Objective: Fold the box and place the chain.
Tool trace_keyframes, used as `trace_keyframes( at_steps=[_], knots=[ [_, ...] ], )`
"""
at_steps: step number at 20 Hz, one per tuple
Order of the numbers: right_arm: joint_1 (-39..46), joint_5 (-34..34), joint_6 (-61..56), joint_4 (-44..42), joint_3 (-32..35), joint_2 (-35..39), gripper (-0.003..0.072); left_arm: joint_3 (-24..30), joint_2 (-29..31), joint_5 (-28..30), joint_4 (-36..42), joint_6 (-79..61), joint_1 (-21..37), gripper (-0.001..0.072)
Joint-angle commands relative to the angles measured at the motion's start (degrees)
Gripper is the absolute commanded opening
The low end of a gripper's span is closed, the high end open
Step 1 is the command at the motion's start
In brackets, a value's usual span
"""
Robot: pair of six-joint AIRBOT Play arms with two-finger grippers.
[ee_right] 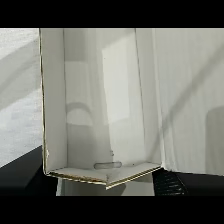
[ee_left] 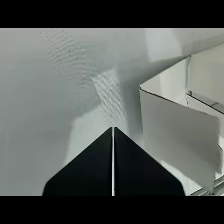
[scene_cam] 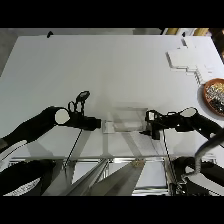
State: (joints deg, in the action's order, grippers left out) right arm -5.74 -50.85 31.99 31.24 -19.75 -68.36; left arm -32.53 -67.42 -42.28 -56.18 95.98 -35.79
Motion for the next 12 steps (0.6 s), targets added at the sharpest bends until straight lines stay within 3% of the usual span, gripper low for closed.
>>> trace_keyframes(
  at_steps=[1, 7, 12],
  knots=[
    [0.0, 0.0, 0.0, 0.0, 0.0, 0.0, 0.0412, 0.9, -5.0, 2.9, 8.6, -3.8, -0.1, 0.0008],
    [0.0, 0.0, 0.0, 0.0, 0.0, 0.0, 0.0412, 0.0, -3.3, 3.0, 15.0, -10.6, -2.3, 0.0006],
    [0.0, 0.0, 0.0, 0.0, 0.0, 0.0, 0.0412, -4.5, -3.2, 2.9, 15.4, -11.0, -3.7, 0.0007]
  ],
)
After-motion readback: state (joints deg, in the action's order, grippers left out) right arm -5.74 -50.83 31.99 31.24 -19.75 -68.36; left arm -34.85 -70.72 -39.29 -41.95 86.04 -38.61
